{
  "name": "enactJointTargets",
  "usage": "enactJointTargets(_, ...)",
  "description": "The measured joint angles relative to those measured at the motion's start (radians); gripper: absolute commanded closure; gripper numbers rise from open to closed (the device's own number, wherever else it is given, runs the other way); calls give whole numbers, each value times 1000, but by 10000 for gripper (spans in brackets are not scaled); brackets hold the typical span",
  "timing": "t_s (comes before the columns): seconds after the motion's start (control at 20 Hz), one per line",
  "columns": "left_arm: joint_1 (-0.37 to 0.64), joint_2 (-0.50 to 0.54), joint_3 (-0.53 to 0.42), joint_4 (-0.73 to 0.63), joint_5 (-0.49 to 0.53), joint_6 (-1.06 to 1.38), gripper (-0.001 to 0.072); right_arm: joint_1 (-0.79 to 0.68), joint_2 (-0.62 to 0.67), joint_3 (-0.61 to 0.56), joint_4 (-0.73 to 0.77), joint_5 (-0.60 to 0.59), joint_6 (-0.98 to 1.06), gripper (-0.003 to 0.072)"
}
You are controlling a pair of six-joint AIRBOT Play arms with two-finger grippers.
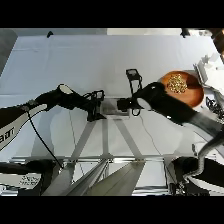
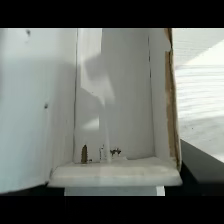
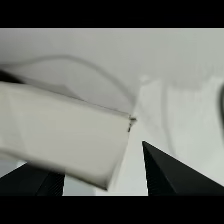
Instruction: Fold the box and place the chain.
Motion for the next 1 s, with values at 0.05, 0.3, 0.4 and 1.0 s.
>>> enactJointTargets(0.05, 0, 0, 0, 0, 0, 0, 305, -15, 47, 0, -4, 3, -28, 170)
enactJointTargets(0.3, 0, 0, 0, -2, 0, 0, 305, -233, 198, 0, -14, 23, -157, 168)
enactJointTargets(0.4, 0, 0, 0, -2, 0, 0, 305, -365, 206, 0, -18, 33, -214, 168)
enactJointTargets(1.0, 0, 0, 0, -3, 0, 0, 305, -874, -144, 11, 41, -168, -422, 17)
